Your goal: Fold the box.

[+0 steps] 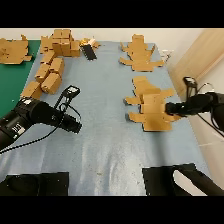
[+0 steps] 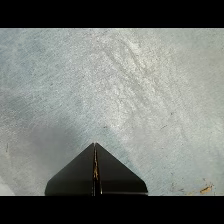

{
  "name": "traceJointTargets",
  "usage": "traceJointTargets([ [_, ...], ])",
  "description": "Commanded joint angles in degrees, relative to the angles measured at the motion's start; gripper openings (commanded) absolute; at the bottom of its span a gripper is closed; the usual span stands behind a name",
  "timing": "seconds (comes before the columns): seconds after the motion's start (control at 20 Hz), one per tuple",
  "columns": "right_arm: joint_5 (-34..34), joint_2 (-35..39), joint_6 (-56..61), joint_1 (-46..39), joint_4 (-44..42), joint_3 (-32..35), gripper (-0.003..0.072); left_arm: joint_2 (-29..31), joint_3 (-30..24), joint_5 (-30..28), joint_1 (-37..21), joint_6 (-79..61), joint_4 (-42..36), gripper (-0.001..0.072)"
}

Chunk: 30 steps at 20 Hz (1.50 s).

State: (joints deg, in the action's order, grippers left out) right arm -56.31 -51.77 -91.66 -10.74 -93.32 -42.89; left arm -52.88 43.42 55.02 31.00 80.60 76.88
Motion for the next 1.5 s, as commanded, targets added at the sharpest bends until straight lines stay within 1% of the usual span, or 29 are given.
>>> traceJointTargets([
  [0.0, -0.07, -3.82, -1.31, -7.5, 7.5, -2.93, 0.0477, 0.02, -0.02, -0.11, 0.0, 0.0, 0.02, 0.0011],
  [0.15, 0.22, -9.81, -4.57, -8.31, 7.82, -3.63, 0.0478, 0.02, -0.02, -7.76, -0.02, -0.37, 0.04, 0.0011],
  [0.25, 0.59, -12.72, -4.85, -8.2, 7.87, -4.09, 0.0478, 0.02, -0.02, -10.86, 0.02, -0.37, 0.02, 0.0011],
  [0.35, 0.61, -13.92, -4.85, -8.2, 8.15, -4.35, 0.0477, 0.02, -0.02, -13.7, 0.02, -0.37, 0.02, 0.0011],
  [0.5, 0.48, -13.86, -4.83, -8.2, 9.75, -4.7, 0.0477, 0.02, -0.02, -16.09, 0.02, -0.17, 0.0, 0.0011],
  [0.75, 0.5, -13.88, -4.83, -8.22, 10.49, -6.88, 0.0478, 0.02, -0.02, -16.06, 0.02, -0.17, 0.0, 0.0011],
  [0.9, 1.9, -14.34, -4.83, -8.22, 12.35, -6.88, 0.0477, 0.02, -0.02, -16.06, 0.02, -0.17, 0.0, 0.0011],
  [1.0, 2.49, -15.8, -4.85, -8.22, 10.67, -6.88, 0.0477, 0.02, -0.02, -16.02, 0.02, -0.15, -0.15, 0.0011],
  [1.1, 2.43, -18.08, -5.46, -8.2, 7.08, -6.88, 0.0477, 0.02, -0.02, -15.8, 0.02, -0.15, -1.05, 0.0011],
  [1.2, 1.95, -20.83, -6.12, -8.17, 6.51, -6.88, 0.0475, 0.02, -0.02, -15.17, 0.02, -0.15, -2.38, 0.0011],
  [1.25, 1.79, -22.05, -6.49, -8.17, 6.51, -6.88, 0.0439, 0.02, -0.02, -14.27, 0.04, -0.17, -2.58, 0.0011],
  [1.3, 1.81, -23.04, -7.37, -8.07, 6.45, -6.88, 0.0335, 0.02, -0.02, -13.31, 0.04, -0.17, -2.58, 0.0011],
  [1.35, 1.81, -23.41, -9.42, -7.8, 5.95, -6.88, 0.02, 0.02, -0.02, -12.68, 0.04, -0.17, -2.58, 0.0011],
  [1.45, 1.11, -23.26, -13.29, -6.86, 4.0, -6.88, 0.0007, 0.02, 0.0, -11.58, 0.02, -0.17, -3.3, 0.0012],
])
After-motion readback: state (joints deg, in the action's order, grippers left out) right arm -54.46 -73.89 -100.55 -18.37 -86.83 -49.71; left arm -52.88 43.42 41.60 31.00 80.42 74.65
